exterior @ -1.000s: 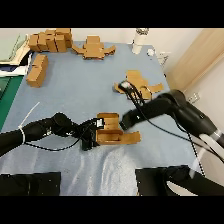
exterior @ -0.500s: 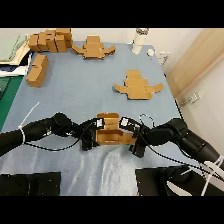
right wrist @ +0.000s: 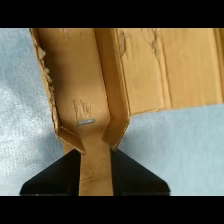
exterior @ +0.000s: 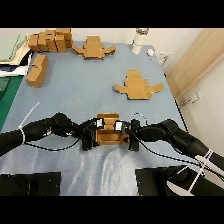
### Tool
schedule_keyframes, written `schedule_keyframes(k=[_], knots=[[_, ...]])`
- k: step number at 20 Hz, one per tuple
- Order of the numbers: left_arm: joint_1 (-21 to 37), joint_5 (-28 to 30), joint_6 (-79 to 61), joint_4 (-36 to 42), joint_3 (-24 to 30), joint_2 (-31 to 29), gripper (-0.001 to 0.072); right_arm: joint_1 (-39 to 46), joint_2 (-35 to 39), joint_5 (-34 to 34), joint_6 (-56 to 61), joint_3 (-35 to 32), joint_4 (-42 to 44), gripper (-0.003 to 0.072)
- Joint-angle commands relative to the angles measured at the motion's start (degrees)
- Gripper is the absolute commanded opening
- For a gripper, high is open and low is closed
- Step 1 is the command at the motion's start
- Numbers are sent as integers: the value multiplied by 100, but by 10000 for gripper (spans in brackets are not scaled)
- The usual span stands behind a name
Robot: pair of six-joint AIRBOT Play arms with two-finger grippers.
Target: Fold the box.
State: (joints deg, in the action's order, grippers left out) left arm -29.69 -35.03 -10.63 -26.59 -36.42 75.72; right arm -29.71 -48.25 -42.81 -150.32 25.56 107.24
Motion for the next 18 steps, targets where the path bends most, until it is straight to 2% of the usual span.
schedule_keyframes(k=[1, 2, 4, 9, 14, 15, 16, 18], knots=[[2, 0, -2, 0, -4, 0, 372, -7, -37, 203, -452, -4, 289, 260], [2, -2, -2, 0, -4, 2, 372, -7, -37, 203, -551, -7, 407, 260], [2, -2, 0, 0, -4, 0, 372, -7, -39, 223, -756, -7, 623, 149], [2, -2, 0, 0, -4, 0, 372, -37, -295, 509, -1231, -4, 984, 151], [2, -2, -2, 0, -4, 0, 372, -466, -531, 828, -1235, -4, 984, 163], [2, 0, -2, 0, -4, 0, 372, -520, -579, 896, -1235, -4, 979, 200], [2, 0, -2, 0, -4, 0, 372, -562, -608, 964, -1235, -4, 981, 372], [2, -2, 0, 0, -4, 0, 372, -575, -608, 981, -1235, -4, 979, 545]])
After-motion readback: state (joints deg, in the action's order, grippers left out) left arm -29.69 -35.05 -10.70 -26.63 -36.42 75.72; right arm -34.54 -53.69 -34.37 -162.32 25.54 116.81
